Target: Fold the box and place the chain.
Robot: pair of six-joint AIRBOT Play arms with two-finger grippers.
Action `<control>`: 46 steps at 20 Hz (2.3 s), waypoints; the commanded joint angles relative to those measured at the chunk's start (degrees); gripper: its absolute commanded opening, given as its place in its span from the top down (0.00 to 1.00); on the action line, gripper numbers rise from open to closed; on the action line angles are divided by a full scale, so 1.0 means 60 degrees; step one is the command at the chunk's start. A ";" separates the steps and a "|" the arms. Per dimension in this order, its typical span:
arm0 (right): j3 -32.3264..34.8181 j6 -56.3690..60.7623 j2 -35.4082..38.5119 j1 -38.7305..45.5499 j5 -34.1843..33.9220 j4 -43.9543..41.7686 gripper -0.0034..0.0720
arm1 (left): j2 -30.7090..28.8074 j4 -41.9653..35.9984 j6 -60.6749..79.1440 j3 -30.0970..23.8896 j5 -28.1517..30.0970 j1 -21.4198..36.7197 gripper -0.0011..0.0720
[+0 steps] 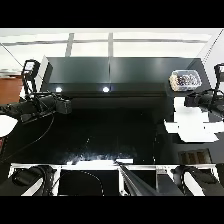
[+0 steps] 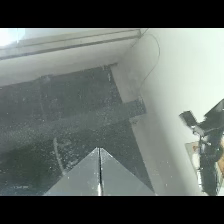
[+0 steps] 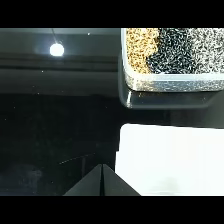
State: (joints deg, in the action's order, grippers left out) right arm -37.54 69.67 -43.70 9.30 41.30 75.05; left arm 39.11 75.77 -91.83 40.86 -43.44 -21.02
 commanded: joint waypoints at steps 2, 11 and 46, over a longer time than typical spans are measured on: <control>0.0007 0.0000 -0.0007 -0.0011 0.0004 0.0000 0.92 | -0.0007 0.0004 0.0000 0.0000 0.0004 0.0000 0.95; 0.0007 0.0000 -0.0007 -0.0011 0.0004 0.0000 0.92 | -0.0007 0.0004 0.0000 0.0000 0.0004 0.0000 0.95; -0.1818 0.4878 -0.3111 0.8557 0.0160 0.2918 0.04 | 0.1967 -0.0288 -0.0022 -0.0004 0.1876 -0.0036 0.01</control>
State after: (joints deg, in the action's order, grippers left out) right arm -47.83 94.67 -59.42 49.69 41.85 90.59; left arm 50.63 74.70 -91.92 40.86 -31.07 -21.08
